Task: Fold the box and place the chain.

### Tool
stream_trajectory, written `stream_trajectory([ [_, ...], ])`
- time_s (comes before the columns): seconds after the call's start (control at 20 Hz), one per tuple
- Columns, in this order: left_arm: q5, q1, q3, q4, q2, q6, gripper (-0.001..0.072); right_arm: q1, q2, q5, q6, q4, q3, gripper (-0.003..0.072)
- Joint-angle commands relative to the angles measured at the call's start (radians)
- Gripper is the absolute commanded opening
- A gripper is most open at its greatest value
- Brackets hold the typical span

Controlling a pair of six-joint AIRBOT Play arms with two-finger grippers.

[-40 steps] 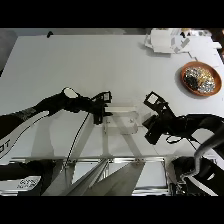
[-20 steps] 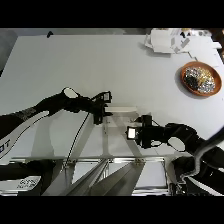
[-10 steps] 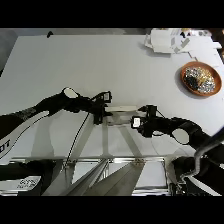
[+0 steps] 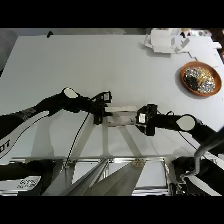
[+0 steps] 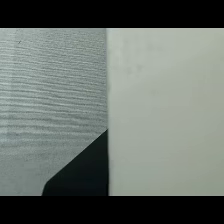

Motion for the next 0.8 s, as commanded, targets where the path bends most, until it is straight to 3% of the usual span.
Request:
stream_trajectory([
  [0.0,0.0,0.0,0.0,0.0,0.0,0.0,0.0012,-0.067,-0.076,0.09,-0.095,0.096,0.046,0.0685],
  [0.25,0.001,0.0,0.0,0.0,0.0,0.0,0.0012,-0.086,-0.19,0.15,-0.119,0.132,0.118,0.0685],
  [0.75,0.0,0.0,0.0,0.0,0.0,0.0,0.0012,-0.086,-0.339,0.184,-0.257,0.219,0.118,0.0683],
])
